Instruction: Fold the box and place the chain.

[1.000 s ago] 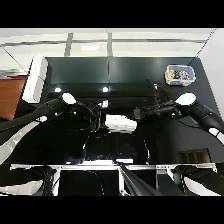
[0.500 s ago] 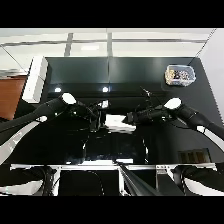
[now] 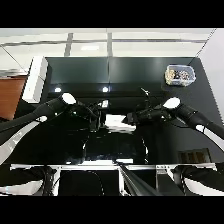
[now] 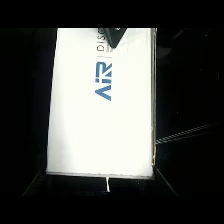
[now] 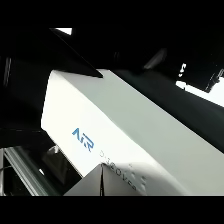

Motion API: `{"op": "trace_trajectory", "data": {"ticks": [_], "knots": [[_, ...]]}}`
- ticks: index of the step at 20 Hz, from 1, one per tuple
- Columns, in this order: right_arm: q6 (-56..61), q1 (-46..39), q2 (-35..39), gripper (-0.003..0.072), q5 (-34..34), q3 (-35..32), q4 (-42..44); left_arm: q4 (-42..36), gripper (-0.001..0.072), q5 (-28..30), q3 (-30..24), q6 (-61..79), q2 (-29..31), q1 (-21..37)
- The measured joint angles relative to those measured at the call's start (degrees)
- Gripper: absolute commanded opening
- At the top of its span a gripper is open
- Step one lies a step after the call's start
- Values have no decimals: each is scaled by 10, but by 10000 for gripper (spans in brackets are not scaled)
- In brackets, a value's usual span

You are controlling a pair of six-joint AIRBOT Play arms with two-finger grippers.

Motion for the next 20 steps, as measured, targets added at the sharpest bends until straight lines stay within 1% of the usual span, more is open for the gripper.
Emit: {"op": "trace_trajectory", "data": {"ticks": [2, 5, 7, 8, 10, 11, 14, 17, 18, 20], "knots": [[-9, -26, 20, 13, 33, 17, -21, 0, 338, 0, 0, 0, 0, 0], [-16, -90, 69, 13, 129, 42, -10, 0, 338, -1, 2, -8, 0, 1], [-18, -142, 105, 13, 171, 50, -11, -2, 343, 8, 5, -25, 1, 0], [-19, -165, 120, 13, 189, 52, -14, -2, 435, 15, 7, -38, 2, 0], [-20, -208, 147, 13, 216, 55, -17, -3, 702, 24, 11, -59, 6, 0], [-20, -228, 156, 13, 228, 56, -19, -4, 720, 24, 14, -66, 9, 1], [-23, -291, 170, 13, 272, 57, -38, 15, 720, 15, 26, -91, 26, 7], [-23, -361, 176, 13, 316, 58, -60, 33, 720, -17, 41, -109, 50, 15], [-23, -378, 177, 13, 325, 58, -63, 31, 715, -24, 46, -113, 55, 14], [-23, -401, 178, 13, 338, 58, -66, 1, 714, -14, 58, -117, 56, 4]]}}
